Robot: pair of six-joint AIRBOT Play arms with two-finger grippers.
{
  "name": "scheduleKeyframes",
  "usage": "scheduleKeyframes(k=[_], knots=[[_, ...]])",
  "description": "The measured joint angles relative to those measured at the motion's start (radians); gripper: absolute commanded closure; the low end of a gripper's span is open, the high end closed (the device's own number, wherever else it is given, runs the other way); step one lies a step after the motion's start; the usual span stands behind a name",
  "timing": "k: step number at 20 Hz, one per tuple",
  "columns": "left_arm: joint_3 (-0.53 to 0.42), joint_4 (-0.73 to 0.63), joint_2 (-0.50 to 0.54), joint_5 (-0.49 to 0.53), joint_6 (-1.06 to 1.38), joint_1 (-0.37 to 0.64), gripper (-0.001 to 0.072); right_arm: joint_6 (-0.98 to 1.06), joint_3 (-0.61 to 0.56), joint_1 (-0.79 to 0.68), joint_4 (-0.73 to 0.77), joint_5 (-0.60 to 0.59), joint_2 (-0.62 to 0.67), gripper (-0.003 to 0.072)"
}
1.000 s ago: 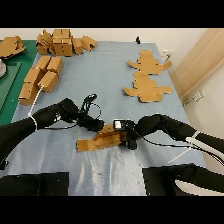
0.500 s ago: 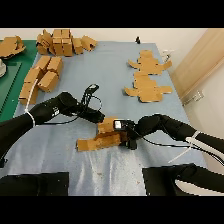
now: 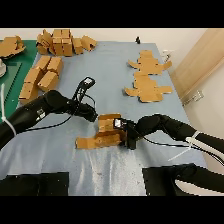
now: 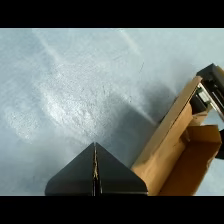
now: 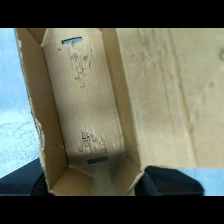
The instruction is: Fold the box.
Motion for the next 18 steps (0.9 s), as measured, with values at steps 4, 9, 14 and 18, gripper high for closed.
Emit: scheduleKeyframes(k=[4, 9, 14, 18], knots=[[-0.124, 0.027, 0.099, 0.039, 0.006, -0.001, 0.0702, 0.028, 0.000, 0.000, -0.002, 0.012, -0.001, 0.0091], [-0.255, 0.036, 0.187, 0.072, 0.009, -0.001, 0.0702, 0.036, -0.001, 0.001, -0.017, 0.062, -0.006, 0.0091], [-0.301, 0.039, 0.229, 0.064, 0.035, -0.001, 0.0699, 0.038, -0.001, 0.000, -0.020, 0.075, -0.021, 0.0091], [-0.308, 0.046, 0.236, 0.004, 0.153, -0.001, 0.0007, 0.038, 0.000, 0.000, -0.022, 0.075, -0.029, 0.0091]])
